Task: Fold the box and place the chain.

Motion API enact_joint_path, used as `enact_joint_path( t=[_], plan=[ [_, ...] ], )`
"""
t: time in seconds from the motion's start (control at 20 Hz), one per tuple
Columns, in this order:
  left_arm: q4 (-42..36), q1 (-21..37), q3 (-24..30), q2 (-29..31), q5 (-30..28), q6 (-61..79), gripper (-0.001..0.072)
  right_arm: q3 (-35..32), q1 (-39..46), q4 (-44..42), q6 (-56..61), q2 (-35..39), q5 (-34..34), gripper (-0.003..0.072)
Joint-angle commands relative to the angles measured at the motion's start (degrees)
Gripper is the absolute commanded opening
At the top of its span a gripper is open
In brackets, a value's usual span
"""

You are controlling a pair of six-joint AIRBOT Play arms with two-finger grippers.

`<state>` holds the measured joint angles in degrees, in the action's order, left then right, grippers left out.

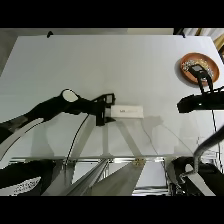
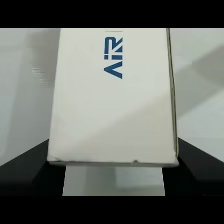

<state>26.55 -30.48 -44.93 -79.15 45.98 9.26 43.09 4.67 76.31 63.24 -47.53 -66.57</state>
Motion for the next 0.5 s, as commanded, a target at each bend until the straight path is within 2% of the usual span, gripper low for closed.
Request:
enact_joint_path(
  t=[0.0,0.15,0.25,0.45],
  plan=[
    [2.3,6.3,-0.1,8.5,-4.6,-14.5,0.0004,0.0,0.2,-0.6,0.2,-0.1,0.0,0.0015],
    [5.8,14.9,-0.1,15.1,-4.2,-20.3,0.0003,0.0,0.2,-0.6,0.1,-0.1,1.2,0.0015],
    [11.3,20.4,-0.1,17.7,-4.2,-26.4,0.0003,0.0,0.2,-0.7,0.1,-0.2,2.3,0.0015],
    [22.1,31.1,0.5,18.4,-2.6,-45.1,0.0002,0.0,0.2,-1.1,0.1,-0.2,2.7,0.0015]
  ],
)
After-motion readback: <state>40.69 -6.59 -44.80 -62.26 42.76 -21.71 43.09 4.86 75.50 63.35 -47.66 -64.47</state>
